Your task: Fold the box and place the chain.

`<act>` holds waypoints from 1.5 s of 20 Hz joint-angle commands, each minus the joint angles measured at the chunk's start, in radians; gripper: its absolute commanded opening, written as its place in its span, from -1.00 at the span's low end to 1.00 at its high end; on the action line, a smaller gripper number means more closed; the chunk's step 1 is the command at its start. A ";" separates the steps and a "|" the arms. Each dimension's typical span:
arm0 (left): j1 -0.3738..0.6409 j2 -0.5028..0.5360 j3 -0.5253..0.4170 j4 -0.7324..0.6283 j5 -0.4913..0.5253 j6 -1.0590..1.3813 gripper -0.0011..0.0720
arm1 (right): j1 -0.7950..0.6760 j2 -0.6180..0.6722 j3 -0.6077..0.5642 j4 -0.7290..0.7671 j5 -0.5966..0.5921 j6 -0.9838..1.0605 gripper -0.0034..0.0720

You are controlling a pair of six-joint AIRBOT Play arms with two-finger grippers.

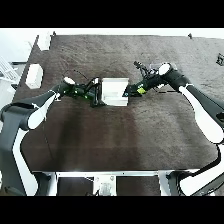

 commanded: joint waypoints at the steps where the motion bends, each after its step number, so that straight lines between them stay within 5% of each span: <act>1: -0.001 0.000 0.000 0.000 0.000 0.001 -0.02 | 0.041 -0.001 0.037 -0.140 -0.015 0.154 0.34; 9: -0.001 0.000 0.000 0.000 0.001 0.001 -0.02 | 0.114 -0.008 0.077 -0.360 -0.014 0.433 0.32; 30: -0.001 0.000 0.000 0.000 0.000 0.001 -0.02 | 0.233 -0.142 0.261 -0.675 0.101 0.694 0.17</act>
